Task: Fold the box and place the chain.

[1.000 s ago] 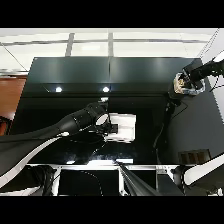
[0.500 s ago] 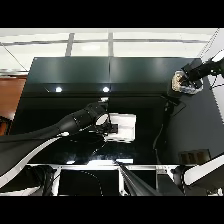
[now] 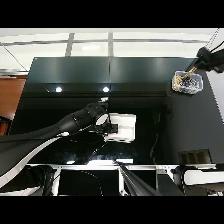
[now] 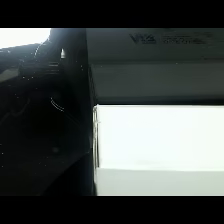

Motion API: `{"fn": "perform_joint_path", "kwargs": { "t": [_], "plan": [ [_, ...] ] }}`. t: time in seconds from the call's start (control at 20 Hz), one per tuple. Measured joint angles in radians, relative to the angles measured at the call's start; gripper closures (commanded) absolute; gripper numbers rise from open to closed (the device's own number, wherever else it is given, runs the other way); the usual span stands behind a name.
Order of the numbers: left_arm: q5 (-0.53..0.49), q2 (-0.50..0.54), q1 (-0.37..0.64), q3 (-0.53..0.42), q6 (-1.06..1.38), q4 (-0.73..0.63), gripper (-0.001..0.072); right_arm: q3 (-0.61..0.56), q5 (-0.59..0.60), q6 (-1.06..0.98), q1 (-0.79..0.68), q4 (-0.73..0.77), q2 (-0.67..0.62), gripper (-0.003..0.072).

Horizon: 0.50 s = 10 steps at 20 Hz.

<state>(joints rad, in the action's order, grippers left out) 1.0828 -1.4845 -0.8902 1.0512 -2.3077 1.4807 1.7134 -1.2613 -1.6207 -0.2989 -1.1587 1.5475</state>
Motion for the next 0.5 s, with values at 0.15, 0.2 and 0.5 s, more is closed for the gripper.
{"fn": "perform_joint_path", "kwargs": {
  "t": [0.15,0.2,0.5],
  "plan": [
    [-0.001,0.000,0.000,0.000,0.000,0.000,0.0678,0.000,0.036,0.061,0.000,0.023,-0.145,0.0678],
    [-0.001,0.000,0.000,0.000,0.000,0.000,0.0678,0.002,0.048,0.078,0.000,0.034,-0.191,0.0678],
    [-0.001,0.000,0.000,0.000,0.000,0.000,0.0678,0.013,-0.004,0.177,0.000,0.141,-0.444,0.0677]
  ]
}}
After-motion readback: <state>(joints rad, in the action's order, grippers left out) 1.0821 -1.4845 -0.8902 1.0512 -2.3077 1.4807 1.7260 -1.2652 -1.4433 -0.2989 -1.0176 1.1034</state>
